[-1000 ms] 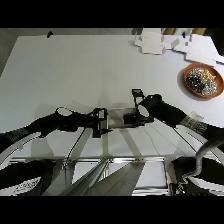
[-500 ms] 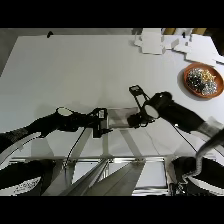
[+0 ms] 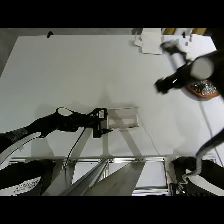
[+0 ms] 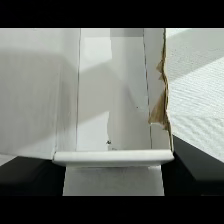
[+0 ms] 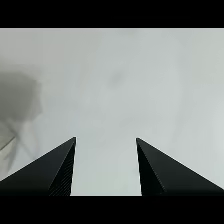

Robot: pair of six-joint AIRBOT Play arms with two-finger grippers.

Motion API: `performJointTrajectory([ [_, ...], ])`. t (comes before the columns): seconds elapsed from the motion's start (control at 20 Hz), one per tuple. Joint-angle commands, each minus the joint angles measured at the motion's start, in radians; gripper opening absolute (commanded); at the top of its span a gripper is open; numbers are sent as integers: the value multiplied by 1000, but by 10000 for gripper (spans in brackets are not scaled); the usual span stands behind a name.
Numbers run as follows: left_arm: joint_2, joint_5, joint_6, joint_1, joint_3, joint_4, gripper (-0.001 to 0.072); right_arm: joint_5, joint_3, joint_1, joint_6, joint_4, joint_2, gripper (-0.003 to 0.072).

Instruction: Fold the box and place the chain.

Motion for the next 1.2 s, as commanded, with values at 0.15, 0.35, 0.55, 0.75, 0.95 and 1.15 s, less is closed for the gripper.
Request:
performJointTrajectory([
  [0.15,0,0,0,0,0,0,211,-49,272,-467,-129,55,-240,381],
  [0.35,0,0,0,0,0,0,211,-115,272,-551,-151,56,-392,284],
  [0.55,0,0,0,0,0,0,211,-176,272,-551,-142,56,-522,231],
  [0.75,0,0,0,0,0,0,211,-222,272,-551,-142,55,-594,220],
  [0.95,0,0,0,0,0,0,211,-233,272,-551,-134,54,-617,220],
  [1.15,0,0,0,0,0,0,211,-249,272,-551,-118,45,-632,220],
])
